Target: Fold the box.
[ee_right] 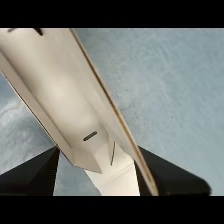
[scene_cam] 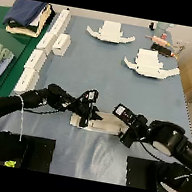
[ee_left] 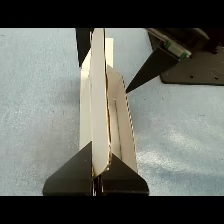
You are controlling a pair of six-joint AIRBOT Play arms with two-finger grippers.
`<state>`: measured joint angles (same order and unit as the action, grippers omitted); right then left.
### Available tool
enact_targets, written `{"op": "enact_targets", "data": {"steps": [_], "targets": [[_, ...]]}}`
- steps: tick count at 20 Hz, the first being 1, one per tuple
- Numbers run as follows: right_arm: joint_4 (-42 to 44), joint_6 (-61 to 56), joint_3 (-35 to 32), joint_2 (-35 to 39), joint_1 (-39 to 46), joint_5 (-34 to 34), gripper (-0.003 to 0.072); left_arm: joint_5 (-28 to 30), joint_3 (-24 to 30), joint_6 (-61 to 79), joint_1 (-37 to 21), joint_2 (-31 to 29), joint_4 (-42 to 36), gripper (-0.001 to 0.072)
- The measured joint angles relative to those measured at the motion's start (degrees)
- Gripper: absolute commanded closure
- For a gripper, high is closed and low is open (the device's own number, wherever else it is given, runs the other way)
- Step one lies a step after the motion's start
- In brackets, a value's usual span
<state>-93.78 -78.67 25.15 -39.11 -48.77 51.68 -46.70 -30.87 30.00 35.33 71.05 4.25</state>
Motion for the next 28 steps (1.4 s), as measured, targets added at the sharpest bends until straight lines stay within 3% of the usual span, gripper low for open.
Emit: {"op": "enact_targets", "data": {"steps": [5, 8, 20, 28], "targets": [[26.32, 40.30, -0.07, -3.17, 18.60, 2.69, -0.0030, 0.00, 0.00, 0.02, -0.02, 0.00, 0.00, 0.0695], [34.14, 53.13, -0.07, -6.36, 23.96, 3.98, -0.0029, 0.00, 0.00, 0.02, 0.00, 0.00, 0.00, 0.0695], [40.96, 62.88, -0.13, -10.45, 27.93, 3.61, -0.0013, 0.00, 0.00, 0.02, -0.02, 0.02, 0.00, 0.0695], [48.85, 75.63, -3.32, -13.22, 34.10, 5.49, -0.0011, 0.00, 0.00, 0.02, 0.00, 0.00, 0.00, 0.0695]]}}
